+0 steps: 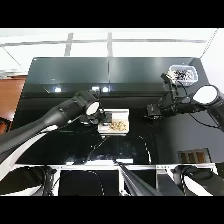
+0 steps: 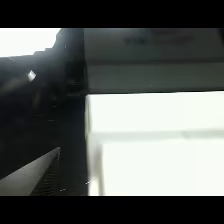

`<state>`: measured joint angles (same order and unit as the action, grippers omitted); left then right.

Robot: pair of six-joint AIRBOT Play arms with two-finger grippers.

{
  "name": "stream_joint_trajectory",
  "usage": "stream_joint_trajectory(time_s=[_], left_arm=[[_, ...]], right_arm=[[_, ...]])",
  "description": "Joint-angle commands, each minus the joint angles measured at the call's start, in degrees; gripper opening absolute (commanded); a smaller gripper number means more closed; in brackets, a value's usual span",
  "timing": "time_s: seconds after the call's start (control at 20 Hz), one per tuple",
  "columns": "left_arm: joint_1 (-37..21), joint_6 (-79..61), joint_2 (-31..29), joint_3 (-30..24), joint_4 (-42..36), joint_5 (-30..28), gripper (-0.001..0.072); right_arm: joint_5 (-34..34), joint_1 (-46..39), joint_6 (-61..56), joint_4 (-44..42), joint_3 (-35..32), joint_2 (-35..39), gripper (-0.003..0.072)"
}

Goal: Fold the box and place the chain.

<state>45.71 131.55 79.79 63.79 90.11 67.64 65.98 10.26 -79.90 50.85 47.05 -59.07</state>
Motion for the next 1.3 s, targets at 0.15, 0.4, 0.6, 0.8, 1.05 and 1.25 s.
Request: stream_joint_trajectory(time_s=[0.15, 0.4, 0.6, 0.8, 1.05, 1.25], left_arm=[[-0.7, -2.7, -18.7, -10.1, 22.5, 6.3, 0.0556], [-22.5, -15.9, -29.6, -31.9, -4.0, -7.9, 0.0555], [-35.5, -79.4, -25.6, -37.2, -51.9, -14.2, 0.0565], [-35.3, -122.9, -21.2, -37.1, -61.1, -14.8, 0.0647], [-31.2, -146.6, -18.5, -36.8, -57.3, -15.3, 0.0717], [-30.7, -149.8, -12.7, -34.4, -57.8, -18.9, 0.0717]], right_arm=[[0.6, -0.3, 0.0, 0.5, 0.0, 0.1, 0.0115], [-0.2, -0.3, 0.0, 0.4, 0.0, 0.1, 0.0115], [-1.4, -0.3, 0.0, 0.4, 0.0, 0.1, 0.0115], [-1.5, -0.3, 0.0, 0.4, 0.0, 0.1, 0.0115], [-1.5, -0.3, -0.2, 0.4, 0.0, 0.1, 0.0115], [-1.5, -0.3, -0.3, 0.2, 0.0, 0.1, 0.0115]])
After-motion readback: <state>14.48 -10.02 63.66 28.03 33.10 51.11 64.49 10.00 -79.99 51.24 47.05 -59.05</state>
